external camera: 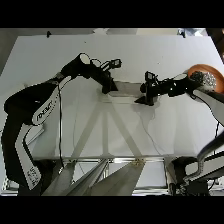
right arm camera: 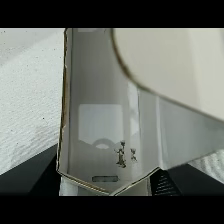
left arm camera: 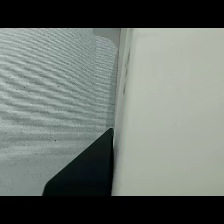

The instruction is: Fold the box and place the chain.

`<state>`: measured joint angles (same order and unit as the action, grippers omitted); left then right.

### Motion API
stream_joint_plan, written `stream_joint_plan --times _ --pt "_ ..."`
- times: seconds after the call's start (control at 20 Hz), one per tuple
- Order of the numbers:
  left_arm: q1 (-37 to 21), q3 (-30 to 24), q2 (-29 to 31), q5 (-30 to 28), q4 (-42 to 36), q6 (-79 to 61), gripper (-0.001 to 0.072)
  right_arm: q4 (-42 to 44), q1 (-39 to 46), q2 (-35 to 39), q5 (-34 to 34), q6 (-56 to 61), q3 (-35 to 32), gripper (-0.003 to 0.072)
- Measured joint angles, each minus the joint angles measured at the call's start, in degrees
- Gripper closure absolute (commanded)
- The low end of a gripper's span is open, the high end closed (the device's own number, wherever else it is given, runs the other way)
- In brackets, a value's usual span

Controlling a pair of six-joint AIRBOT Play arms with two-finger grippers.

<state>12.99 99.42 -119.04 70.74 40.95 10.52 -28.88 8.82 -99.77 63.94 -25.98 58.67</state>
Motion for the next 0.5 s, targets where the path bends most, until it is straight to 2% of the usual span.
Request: stream_joint_plan --times 0.1,0.2,0.25,0.5 --pt "0.00 0.00 0.00 -0.17 -0.02 0.15 0.0605 -0.02 0.00 0.00 0.02 0.00 0.00 0.0247" --pt "0.00 0.00 -0.02 -0.39 -0.02 0.13 0.0406 -0.04 0.00 0.00 0.07 -0.02 0.00 0.0247" --pt "-0.02 0.00 -0.02 -0.39 -0.02 0.13 0.0375 -0.07 0.00 0.00 0.11 -0.04 0.00 0.0247" --pt "-0.26 -0.02 0.72 0.74 -0.04 0.07 0.0375 -0.07 -0.02 0.00 0.11 -0.07 0.00 0.0247"
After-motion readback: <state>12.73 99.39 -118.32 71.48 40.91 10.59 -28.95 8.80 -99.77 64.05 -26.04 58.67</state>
